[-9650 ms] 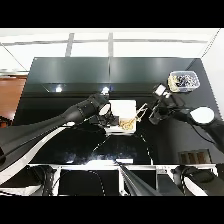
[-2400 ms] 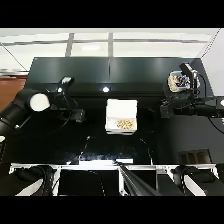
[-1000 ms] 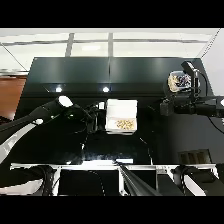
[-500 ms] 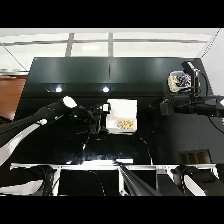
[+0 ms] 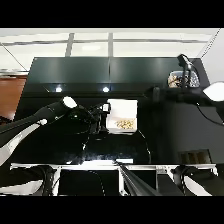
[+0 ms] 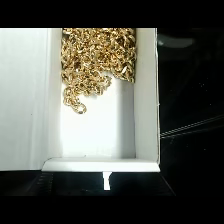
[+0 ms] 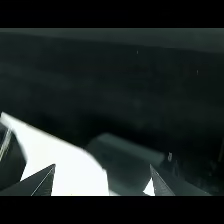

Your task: Fold the box and place the chain.

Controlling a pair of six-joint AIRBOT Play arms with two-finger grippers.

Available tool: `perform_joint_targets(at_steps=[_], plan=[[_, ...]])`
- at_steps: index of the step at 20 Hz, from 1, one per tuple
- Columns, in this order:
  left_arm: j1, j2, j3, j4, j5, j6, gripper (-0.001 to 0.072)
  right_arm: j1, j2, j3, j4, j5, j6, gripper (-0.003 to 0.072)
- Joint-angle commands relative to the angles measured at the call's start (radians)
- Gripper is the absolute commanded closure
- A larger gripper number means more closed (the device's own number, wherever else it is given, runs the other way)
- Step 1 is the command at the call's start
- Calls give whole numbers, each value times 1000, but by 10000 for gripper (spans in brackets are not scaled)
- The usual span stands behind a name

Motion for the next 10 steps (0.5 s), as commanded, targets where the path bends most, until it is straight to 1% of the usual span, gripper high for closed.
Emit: perform_joint_targets(at_steps=[1, 2, 3, 4, 5, 7, 8, 10], plan=[[0, -1, 1, 2, 2, -1, 248, 25, -251, 165, -2, -42, -15, -32], [0, -1, 1, 2, 2, -1, 248, 31, -313, 198, -3, -19, -37, -25], [0, -1, 1, 3, 2, 0, 248, 43, -361, 216, 1, 23, -106, -25], [0, -1, 1, 3, 2, 0, 248, 56, -385, 217, 3, 76, -213, -25], [0, -1, 1, 3, 2, 0, 247, 69, -396, 217, 2, 158, -343, -25], [0, -1, 1, 3, 2, 0, 247, 89, -388, 217, 7, 286, -501, -25], [0, -1, 1, 2, 2, 0, 247, 92, -377, 217, 5, 324, -560, -25], [0, -1, 1, 3, 2, 0, 247, 90, -327, 217, -7, 339, -605, -25]])
